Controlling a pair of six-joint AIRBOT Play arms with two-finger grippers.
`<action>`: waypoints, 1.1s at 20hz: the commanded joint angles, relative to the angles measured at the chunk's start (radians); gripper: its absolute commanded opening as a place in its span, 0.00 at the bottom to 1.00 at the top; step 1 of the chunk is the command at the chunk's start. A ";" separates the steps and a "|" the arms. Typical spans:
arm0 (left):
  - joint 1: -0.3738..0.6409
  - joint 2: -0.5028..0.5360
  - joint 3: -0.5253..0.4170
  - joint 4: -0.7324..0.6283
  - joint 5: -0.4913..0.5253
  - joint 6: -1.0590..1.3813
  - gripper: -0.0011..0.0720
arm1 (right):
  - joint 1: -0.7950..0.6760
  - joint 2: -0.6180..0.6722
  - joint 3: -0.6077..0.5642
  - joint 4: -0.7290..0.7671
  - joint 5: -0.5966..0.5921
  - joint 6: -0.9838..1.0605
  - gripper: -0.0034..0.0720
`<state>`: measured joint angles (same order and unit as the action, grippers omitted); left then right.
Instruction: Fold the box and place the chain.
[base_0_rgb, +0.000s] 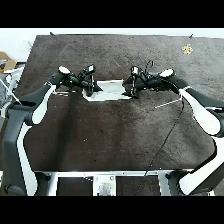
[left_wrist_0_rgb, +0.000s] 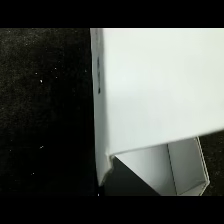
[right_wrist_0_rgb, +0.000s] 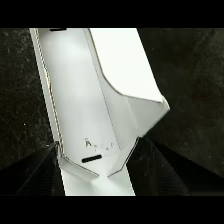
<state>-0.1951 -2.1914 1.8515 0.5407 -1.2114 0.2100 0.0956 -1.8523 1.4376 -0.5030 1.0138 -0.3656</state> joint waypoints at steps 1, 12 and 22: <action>0.000 0.000 0.000 0.000 -0.001 0.000 0.03 | -0.006 -0.074 0.089 -0.003 0.099 0.031 0.91; 0.000 0.000 0.000 0.000 -0.001 0.000 0.03 | 0.009 -0.163 0.158 -0.016 0.192 0.071 0.88; 0.000 0.000 0.000 0.000 0.000 0.000 0.03 | 0.018 -0.235 0.202 -0.018 0.206 0.075 0.88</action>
<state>-0.1955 -2.1914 1.8511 0.5407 -1.2129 0.2104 0.1120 -2.0739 1.6344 -0.5194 1.2152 -0.2878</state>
